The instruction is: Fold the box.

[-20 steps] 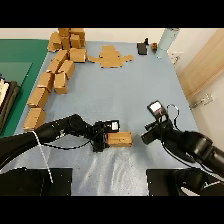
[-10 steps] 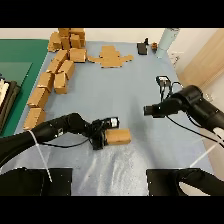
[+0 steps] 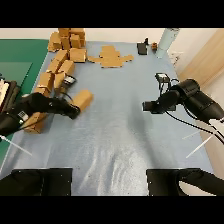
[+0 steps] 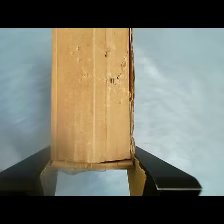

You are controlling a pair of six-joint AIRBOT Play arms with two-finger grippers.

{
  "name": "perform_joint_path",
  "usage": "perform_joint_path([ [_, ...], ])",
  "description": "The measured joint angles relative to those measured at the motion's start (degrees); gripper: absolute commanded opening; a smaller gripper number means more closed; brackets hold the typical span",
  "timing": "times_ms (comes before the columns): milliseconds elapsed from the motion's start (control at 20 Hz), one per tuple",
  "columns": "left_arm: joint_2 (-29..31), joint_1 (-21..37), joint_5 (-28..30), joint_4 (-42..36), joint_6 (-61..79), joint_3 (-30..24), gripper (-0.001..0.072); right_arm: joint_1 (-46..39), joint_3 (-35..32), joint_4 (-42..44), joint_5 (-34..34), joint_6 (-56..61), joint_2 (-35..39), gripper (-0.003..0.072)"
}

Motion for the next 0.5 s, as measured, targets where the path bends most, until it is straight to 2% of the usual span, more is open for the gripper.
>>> perform_joint_path([
  [200, -1.7, 10.5, 1.1, 1.6, -3.7, 0.1, 0.0363, -0.1, 0.1, 0.2, 0.0, 0.0, -0.1, 0.0005],
  [500, -9.0, 15.4, 4.5, 2.3, -5.6, 0.1, 0.0363, -0.1, 0.1, 0.2, 0.0, 0.0, -0.1, 0.0005],
])
